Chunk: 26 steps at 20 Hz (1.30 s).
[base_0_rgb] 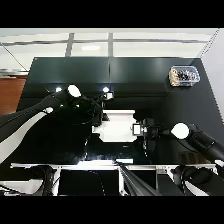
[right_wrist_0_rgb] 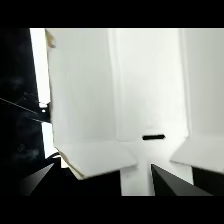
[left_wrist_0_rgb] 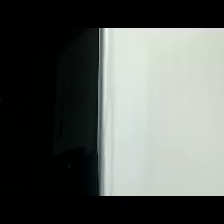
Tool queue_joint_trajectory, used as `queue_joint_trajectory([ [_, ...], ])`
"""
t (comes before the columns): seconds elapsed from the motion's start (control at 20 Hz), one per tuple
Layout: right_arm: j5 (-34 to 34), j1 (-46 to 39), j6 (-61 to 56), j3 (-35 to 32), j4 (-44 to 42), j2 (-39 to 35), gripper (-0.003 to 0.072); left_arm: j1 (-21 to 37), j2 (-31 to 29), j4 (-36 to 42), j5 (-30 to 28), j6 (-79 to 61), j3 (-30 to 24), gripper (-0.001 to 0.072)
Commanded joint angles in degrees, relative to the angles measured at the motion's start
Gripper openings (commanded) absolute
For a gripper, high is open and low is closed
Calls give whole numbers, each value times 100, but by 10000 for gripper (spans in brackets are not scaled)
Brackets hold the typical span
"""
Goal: Fold the box and place the chain.
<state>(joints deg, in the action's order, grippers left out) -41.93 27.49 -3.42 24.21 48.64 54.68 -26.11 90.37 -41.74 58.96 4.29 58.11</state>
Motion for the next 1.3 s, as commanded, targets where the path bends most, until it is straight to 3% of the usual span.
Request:
queue_joint_trajectory([
  [0.0, 98, 168, 116, -4, -352, 120, 706, 2, 4, 39, 0, 9, -2, 29],
  [0.25, 861, 166, 114, 39, -1025, 118, 706, 2, 4, 46, -4, 17, -2, 29],
  [0.45, 752, -140, 13, 503, -970, 120, 668, 2, 4, 46, 0, 61, -2, 29],
  [1.0, 286, -885, 72, 514, -1718, 372, 669, 2, 2, 48, 0, 59, -2, 28],
  [1.25, 26, -986, 1104, 514, -2514, 673, 669, 2, -2, 44, 2, 55, -2, 28],
])
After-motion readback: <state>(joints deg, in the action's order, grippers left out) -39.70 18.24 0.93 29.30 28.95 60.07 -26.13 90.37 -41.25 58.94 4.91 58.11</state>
